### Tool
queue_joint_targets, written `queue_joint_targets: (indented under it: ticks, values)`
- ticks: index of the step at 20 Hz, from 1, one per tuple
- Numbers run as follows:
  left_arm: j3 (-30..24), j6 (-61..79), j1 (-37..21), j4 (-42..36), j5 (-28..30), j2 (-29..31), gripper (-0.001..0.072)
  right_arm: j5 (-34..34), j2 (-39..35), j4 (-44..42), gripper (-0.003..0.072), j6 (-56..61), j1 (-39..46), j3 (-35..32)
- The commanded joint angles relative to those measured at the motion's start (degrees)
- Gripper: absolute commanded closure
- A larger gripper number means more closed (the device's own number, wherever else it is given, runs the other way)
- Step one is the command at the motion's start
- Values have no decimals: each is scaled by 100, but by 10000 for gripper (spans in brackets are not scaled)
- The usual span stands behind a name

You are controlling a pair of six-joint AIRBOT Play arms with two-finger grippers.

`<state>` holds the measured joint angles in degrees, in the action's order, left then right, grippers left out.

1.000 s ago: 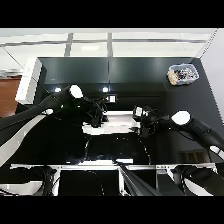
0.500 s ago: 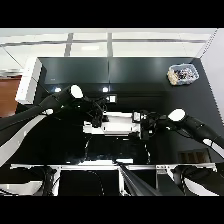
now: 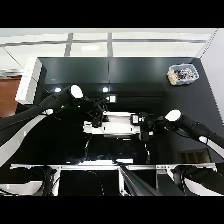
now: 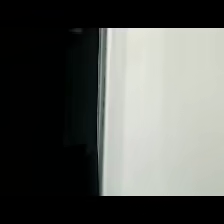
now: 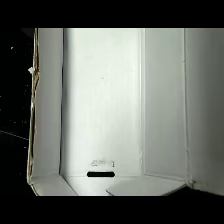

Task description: Fold the box and place the chain.

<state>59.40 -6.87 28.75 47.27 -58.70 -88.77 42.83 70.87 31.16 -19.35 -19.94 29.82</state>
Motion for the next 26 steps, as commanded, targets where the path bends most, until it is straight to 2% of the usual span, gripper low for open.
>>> queue_joint_targets:
  ticks: [1, 11, 26]
  values:
    - [2, 0, 2, 2, -2, -2, 683, -33, 33, 20, -6, -11, -15, 7]
    - [2, 0, 4, -2, -7, -2, 683, -459, 66, 42, -6, 376, -129, 31]
    - [2, 0, 44, -22, -7, -2, 683, -278, 96, 240, -6, 310, -184, 52]
